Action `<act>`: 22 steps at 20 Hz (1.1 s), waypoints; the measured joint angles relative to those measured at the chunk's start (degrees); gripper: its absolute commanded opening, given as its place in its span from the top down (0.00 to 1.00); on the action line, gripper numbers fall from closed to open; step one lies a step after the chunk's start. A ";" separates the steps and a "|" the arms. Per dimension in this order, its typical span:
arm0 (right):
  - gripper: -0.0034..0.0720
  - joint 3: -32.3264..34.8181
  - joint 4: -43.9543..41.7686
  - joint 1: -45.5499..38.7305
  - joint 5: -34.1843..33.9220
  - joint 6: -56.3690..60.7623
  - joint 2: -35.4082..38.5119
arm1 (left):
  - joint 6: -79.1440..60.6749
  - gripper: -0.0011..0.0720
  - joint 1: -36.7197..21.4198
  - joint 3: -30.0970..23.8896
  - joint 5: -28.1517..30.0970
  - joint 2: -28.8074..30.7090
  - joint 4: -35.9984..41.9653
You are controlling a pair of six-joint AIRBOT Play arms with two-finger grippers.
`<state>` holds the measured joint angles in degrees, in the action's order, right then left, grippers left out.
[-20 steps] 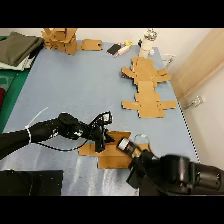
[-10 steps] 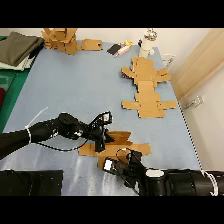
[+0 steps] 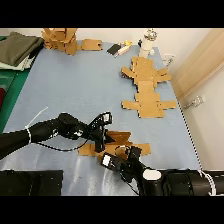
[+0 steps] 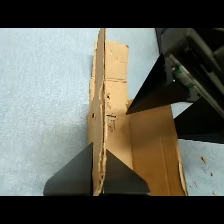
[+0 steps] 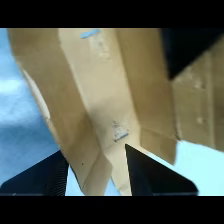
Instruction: Fold the box.
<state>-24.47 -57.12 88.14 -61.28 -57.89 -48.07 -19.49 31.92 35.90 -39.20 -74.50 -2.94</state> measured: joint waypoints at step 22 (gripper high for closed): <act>0.02 6.78 -1.05 -10.67 3.23 -9.05 21.03 | 0.00 0.97 0.00 0.00 0.02 -0.02 0.00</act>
